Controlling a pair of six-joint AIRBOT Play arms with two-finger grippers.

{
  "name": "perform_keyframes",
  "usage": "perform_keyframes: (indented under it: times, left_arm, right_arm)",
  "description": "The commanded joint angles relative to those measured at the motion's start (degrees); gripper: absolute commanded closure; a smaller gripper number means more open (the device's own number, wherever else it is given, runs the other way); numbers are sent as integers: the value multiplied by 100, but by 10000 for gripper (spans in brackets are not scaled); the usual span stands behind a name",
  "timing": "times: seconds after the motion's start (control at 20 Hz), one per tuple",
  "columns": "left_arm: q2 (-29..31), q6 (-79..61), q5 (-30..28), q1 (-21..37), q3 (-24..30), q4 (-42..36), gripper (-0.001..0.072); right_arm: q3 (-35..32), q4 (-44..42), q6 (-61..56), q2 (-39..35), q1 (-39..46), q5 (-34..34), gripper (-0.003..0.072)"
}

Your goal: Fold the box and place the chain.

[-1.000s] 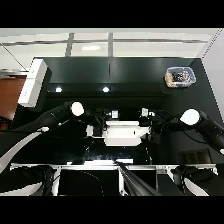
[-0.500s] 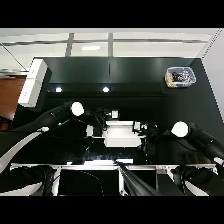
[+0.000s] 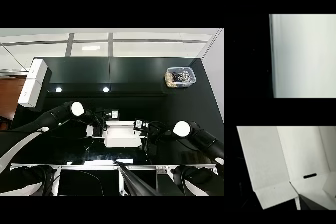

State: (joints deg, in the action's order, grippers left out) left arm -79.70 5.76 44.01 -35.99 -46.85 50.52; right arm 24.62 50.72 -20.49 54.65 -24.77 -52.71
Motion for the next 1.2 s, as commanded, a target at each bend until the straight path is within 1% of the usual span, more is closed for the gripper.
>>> perform_keyframes:
  times: [0.0,0.2,0.3,0.65,0.9,1.15]
  left_arm:
    - [-2,0,2,0,-7,-4,683]
    - [-2,0,-2,0,-7,-4,682]
    - [-2,0,2,0,-7,-4,683]
    - [-2,0,11,0,-7,-4,682]
    - [-2,0,15,0,-7,-7,682]
    - [-2,0,15,0,-7,-7,682]
  right_arm:
    - [-133,-212,-31,-9,22,247,-8]
    - [-181,-811,-33,-9,-264,844,-7]
    - [-175,-944,-33,-11,-369,1056,-7]
    - [162,-109,-74,-199,-83,1056,-7]
    - [286,-114,452,-201,-59,1038,-7]
    - [448,-74,527,-201,-59,1182,-7]
